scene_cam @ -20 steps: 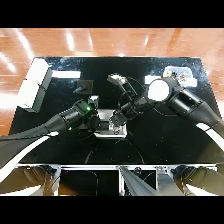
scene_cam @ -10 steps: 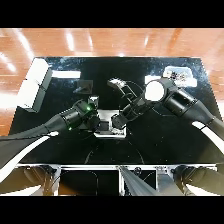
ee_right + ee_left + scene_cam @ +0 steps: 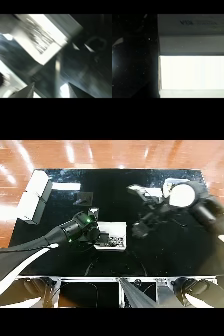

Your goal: Fold the box and place the chain.

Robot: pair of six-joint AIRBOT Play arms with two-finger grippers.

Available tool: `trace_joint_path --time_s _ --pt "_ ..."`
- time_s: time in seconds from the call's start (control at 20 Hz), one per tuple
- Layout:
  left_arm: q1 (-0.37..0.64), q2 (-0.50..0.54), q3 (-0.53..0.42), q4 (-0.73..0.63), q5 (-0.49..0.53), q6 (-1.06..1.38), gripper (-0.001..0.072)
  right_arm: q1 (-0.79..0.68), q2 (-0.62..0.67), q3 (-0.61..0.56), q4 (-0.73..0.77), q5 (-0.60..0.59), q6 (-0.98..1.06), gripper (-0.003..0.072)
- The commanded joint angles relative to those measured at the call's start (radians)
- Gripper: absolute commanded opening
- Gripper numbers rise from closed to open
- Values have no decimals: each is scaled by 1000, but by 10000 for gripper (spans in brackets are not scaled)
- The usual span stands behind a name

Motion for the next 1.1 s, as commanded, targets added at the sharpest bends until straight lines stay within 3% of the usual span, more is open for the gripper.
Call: trace_joint_path --time_s 0.0,0.1,0.35,1.0,1.05 --pt "0 0 0 0 -3 0 19 -162 100 -122 -140 63 10 503" --pt "0 0 0 -1 -10 0 19 -264 113 -243 -151 27 73 713" --pt "0 0 1 -11 -10 -1 20 -309 113 -407 -74 -38 79 714" --pt "1 1 46 -11 -3 0 24 -297 113 -419 -23 -95 80 714" --pt "1 1 55 -9 -3 0 75 -297 113 -419 -19 -95 80 713"
